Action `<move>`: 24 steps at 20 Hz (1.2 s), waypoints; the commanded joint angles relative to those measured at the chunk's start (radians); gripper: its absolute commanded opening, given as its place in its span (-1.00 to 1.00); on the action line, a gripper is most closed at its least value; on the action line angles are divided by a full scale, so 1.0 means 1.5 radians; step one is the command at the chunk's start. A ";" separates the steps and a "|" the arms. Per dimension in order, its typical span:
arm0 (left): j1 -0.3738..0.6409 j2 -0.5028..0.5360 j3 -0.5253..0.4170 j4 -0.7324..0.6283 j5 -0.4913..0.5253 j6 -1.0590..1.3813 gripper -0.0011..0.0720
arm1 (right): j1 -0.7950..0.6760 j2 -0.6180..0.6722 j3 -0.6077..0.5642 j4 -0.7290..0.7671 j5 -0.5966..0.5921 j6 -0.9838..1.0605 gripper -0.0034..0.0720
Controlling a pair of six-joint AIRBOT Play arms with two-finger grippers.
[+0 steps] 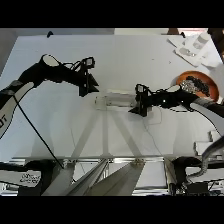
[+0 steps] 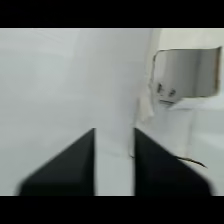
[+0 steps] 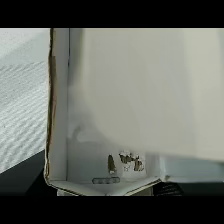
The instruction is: Fold the box and place the chain.
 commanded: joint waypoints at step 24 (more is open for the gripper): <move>-0.130 -0.091 0.001 -0.075 0.254 -0.150 -0.96 | 0.000 -0.001 0.001 0.000 0.000 0.000 0.42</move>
